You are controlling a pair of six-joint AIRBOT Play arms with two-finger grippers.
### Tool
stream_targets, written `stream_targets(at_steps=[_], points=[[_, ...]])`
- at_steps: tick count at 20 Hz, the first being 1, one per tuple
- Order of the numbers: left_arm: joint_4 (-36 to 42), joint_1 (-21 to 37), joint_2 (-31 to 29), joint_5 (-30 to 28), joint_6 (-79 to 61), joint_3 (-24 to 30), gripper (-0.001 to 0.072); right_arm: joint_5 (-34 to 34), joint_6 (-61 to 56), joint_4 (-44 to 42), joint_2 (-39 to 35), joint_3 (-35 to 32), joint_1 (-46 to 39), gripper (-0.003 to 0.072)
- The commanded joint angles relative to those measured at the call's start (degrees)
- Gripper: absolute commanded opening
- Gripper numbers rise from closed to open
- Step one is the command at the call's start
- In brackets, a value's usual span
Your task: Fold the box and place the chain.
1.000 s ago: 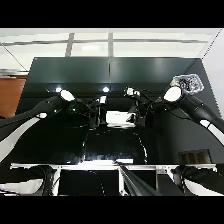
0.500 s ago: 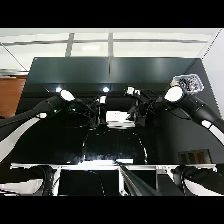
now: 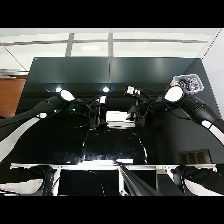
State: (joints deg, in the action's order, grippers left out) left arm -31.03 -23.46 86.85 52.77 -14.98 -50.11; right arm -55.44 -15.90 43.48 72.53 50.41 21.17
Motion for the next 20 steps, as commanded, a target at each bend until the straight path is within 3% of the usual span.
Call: stream_targets(at_steps=[1, 20], points=[[0.0, 0.0, 0.0, 0.0, 0.0, 0.0, 0.0359, 0.7, -0.2, 0.1, 0.1, 0.0, 0.0, 0.0305], [0.0, 0.0, 0.0, 0.0, 0.0, 0.0, 0.0358, -1.1, -1.0, 0.1, 0.7, -0.2, 0.0, 0.0317]])
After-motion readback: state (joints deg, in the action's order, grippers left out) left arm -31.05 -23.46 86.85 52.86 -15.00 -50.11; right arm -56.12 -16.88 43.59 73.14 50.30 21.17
